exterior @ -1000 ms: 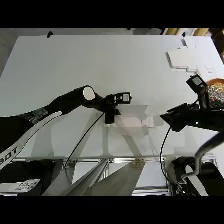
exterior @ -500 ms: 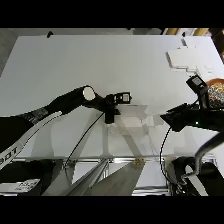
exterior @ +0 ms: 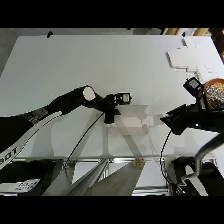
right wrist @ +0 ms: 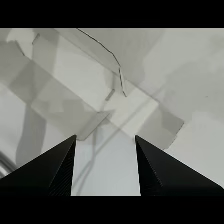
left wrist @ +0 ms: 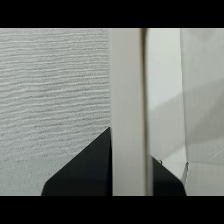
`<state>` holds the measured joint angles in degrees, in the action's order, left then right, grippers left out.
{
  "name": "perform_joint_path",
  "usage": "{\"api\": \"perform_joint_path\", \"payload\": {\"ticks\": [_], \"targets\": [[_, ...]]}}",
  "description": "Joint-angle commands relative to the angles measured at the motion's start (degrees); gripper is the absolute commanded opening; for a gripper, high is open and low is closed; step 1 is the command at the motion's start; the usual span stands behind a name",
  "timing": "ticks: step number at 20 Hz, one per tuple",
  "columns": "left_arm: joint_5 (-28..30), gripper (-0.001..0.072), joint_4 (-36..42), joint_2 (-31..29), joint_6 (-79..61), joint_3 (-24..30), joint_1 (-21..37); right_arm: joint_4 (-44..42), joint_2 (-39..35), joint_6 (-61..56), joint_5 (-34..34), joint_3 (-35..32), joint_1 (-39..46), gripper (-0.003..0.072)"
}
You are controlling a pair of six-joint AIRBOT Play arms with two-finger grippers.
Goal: Fold the box and place the chain.
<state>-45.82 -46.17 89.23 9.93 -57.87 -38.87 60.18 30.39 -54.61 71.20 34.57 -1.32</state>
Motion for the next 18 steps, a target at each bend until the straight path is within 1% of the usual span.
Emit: {"api": "perform_joint_path", "payload": {"ticks": [1, 4, 5, 7, 11, 14, 15, 16, 18], "targets": [[-0.04, 0.0010, -0.11, -0.02, -0.02, 0.00, -0.04, -0.13, -0.02, 0.68, 1.36, 0.04, -0.04, 0.0399], [-0.04, 0.0010, -0.11, -0.02, -0.02, 0.00, -0.04, -0.13, 0.00, 2.56, 1.46, 0.04, -0.04, 0.0394], [-0.04, 0.0010, -0.11, -0.02, -0.02, 0.00, -0.04, -0.09, -0.02, 4.57, 1.66, 0.04, -0.24, 0.0377], [-0.04, 0.0010, -0.11, -0.02, -0.02, 0.00, -0.04, -0.09, 0.11, 7.41, 1.53, 0.00, -1.11, 0.0295], [-0.04, 0.0010, 0.00, -0.02, -0.02, 0.00, -0.04, -0.46, 0.11, 8.70, 0.79, -0.39, -1.25, 0.0289], [-0.04, 0.0010, 0.09, -0.02, -0.02, 0.00, -0.04, -0.42, 0.11, 9.09, 1.55, -0.42, -1.25, 0.0289], [-0.04, 0.0010, 0.09, -0.02, -0.02, 0.00, -0.04, -0.46, 0.11, 10.84, 1.51, -0.42, -1.25, 0.0269], [-0.04, 0.0010, 0.09, -0.02, -0.02, 0.00, -0.04, -0.50, 0.11, 13.70, 1.44, -0.42, -1.25, 0.0233], [-0.04, 0.0010, 0.11, -0.02, -0.02, 0.00, -0.04, -2.49, 1.03, 20.61, 1.38, -0.46, -2.60, 0.0220]]}}
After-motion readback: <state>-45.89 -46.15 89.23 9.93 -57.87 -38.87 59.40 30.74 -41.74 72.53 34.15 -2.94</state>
